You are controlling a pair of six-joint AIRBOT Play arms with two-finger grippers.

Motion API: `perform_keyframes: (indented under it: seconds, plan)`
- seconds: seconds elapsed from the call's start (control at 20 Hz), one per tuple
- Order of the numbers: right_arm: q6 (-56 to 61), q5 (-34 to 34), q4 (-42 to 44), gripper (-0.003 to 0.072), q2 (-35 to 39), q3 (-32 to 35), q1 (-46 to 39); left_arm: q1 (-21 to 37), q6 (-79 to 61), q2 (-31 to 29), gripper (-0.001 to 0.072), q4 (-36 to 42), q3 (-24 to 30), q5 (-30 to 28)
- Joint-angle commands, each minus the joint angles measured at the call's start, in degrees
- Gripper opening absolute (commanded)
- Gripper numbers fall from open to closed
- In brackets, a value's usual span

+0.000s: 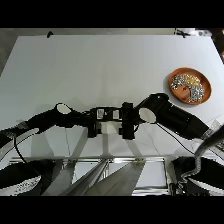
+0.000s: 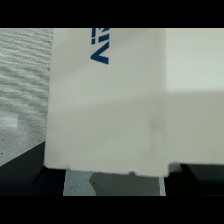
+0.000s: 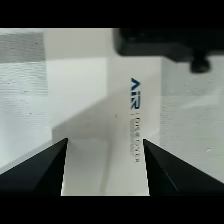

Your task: Fold the box and place the chain.

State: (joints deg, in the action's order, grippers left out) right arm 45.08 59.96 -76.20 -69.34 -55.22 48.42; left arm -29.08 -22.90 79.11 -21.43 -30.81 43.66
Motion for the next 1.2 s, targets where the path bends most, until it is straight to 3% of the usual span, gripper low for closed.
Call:
perform_keyframes:
  seconds: [0.0, 0.65, 0.75, 1.15]
  plan:
    - [-0.57, 2.82, 1.44, 0.0543, -0.09, 0.07, 0.02, 0.04, 0.0, -0.02, 0.0143, 0.0, -0.02, 0.09]
    - [1.66, -6.19, -4.33, 0.0515, -1.49, 3.63, 0.02, 0.04, 0.0, -0.02, 0.0143, 0.0, -0.02, 0.09]
    - [1.68, -6.03, -4.42, 0.0437, -1.33, 3.61, 0.02, 0.04, 0.0, -0.02, 0.0143, 0.0, -0.02, 0.09]
    - [1.64, -6.03, -5.05, 0.0374, 0.24, 3.61, 0.02, 0.04, 0.0, -0.02, 0.0143, 0.0, -0.02, 0.09]
